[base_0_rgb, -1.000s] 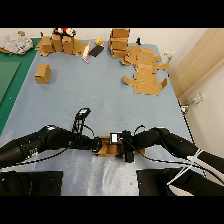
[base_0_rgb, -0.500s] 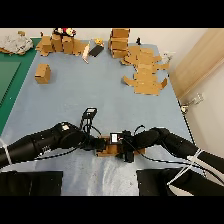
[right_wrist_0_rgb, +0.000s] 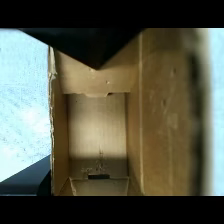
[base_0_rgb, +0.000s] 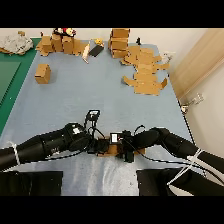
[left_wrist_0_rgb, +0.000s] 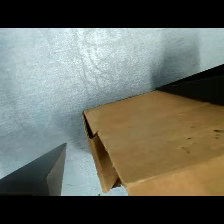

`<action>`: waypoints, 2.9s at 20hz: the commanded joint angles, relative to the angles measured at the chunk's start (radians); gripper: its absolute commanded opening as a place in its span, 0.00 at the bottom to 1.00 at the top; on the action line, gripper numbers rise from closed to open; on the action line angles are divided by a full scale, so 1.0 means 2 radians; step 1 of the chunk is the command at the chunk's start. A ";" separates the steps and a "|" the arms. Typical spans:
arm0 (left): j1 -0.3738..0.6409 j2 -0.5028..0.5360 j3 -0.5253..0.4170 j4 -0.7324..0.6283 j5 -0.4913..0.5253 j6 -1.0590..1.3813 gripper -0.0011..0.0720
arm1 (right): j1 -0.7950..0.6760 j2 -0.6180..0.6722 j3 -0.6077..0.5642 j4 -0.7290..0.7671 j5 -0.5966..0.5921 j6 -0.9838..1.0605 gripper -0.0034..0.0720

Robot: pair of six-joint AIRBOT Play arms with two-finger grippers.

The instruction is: Fold the box.

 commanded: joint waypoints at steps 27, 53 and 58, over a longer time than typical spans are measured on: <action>-0.033 -0.108 0.091 0.030 -0.076 -0.096 0.36 | 0.000 0.000 0.001 0.000 0.000 0.000 0.73; -0.035 -0.082 0.091 0.030 -0.066 -0.108 0.59 | 0.000 0.000 0.001 0.000 0.000 0.000 0.73; -0.035 -0.056 0.091 0.033 -0.104 -0.096 0.59 | 0.000 0.000 0.001 0.000 0.000 0.000 0.73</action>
